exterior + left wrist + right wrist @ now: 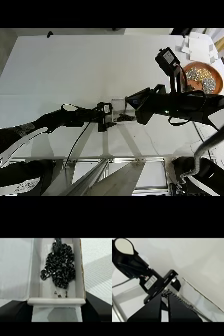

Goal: Fold the box and place the chain.

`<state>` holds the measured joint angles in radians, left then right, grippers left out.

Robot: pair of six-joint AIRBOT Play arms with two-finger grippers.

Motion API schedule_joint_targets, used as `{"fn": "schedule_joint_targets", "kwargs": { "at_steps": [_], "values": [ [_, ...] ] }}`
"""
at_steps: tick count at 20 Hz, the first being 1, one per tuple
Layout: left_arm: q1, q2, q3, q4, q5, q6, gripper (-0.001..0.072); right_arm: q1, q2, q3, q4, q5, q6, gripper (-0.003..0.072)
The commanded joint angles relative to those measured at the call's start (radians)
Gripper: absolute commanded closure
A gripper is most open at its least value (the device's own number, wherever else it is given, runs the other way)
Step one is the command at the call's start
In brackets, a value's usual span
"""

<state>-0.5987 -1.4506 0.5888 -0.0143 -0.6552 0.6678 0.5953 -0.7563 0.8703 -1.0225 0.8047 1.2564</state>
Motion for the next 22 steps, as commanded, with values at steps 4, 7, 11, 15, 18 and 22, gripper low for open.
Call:
{"fn": "schedule_joint_targets", "kwargs": {
  "at_steps": [4,7,11,15,18,22],
  "values": [
    [0.0,0.0,0.0,0.0,0.0,0.0,0.05,0.002,-0.041,0.0,-0.027,-0.003,-0.001,0.0668],
    [0.0,0.0,0.0,0.0,0.0,0.0,0.05,0.002,-0.147,-0.005,-0.048,0.034,-0.001,0.0668],
    [0.0,0.0,0.0,0.0,0.0,0.0,0.05,0.002,-0.311,-0.005,-0.054,0.058,-0.001,0.0668],
    [0.0,0.0,0.0,0.0,0.0,0.0,0.05,0.002,-0.405,-0.005,-0.054,0.098,-0.001,0.0668],
    [0.0,0.0,0.0,0.0,0.0,0.0,0.05,0.002,-0.448,-0.009,-0.077,0.132,-0.001,0.0667],
    [0.0,0.0,0.0,0.0,0.0,0.0,0.05,0.002,-0.457,-0.025,-0.106,0.152,-0.001,0.0664]
  ]
}}
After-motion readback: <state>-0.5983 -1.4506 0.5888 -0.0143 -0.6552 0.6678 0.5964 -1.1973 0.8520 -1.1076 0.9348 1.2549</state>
